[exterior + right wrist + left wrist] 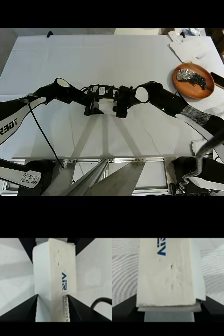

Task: Fold the box and place the chain.

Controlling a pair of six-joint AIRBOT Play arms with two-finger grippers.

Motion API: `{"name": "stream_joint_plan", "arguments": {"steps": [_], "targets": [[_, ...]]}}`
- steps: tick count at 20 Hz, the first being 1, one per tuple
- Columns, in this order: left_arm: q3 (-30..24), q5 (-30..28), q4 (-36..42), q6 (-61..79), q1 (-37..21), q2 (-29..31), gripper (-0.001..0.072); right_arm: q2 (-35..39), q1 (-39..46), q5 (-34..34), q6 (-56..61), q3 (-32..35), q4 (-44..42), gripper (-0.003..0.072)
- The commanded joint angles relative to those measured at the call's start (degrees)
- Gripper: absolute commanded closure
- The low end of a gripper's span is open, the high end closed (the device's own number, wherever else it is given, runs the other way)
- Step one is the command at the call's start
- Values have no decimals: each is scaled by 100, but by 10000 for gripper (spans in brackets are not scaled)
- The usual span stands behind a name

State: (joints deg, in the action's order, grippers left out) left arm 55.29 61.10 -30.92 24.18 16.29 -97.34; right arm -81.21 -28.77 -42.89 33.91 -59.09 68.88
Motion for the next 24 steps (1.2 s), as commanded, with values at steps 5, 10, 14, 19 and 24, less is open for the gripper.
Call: {"name": "stream_joint_plan", "arguments": {"steps": [5, 10, 14, 19, 24], "targets": [[2, 0, 2, -7, 0, 4, 371, 79, -9, 496, 409, 181, 195, 350], [2, 2, 2, -7, 0, 4, 371, 127, -50, 586, 496, 181, 216, 359], [2, 2, 2, -7, 0, 4, 371, 127, -68, 564, 531, 181, 251, 372], [2, 2, 2, -7, 0, 4, 371, 125, -153, 166, 533, 181, 243, 218], [2, 2, 2, -4, 0, 4, 371, 125, -212, 151, 531, 184, 225, 167]]}}
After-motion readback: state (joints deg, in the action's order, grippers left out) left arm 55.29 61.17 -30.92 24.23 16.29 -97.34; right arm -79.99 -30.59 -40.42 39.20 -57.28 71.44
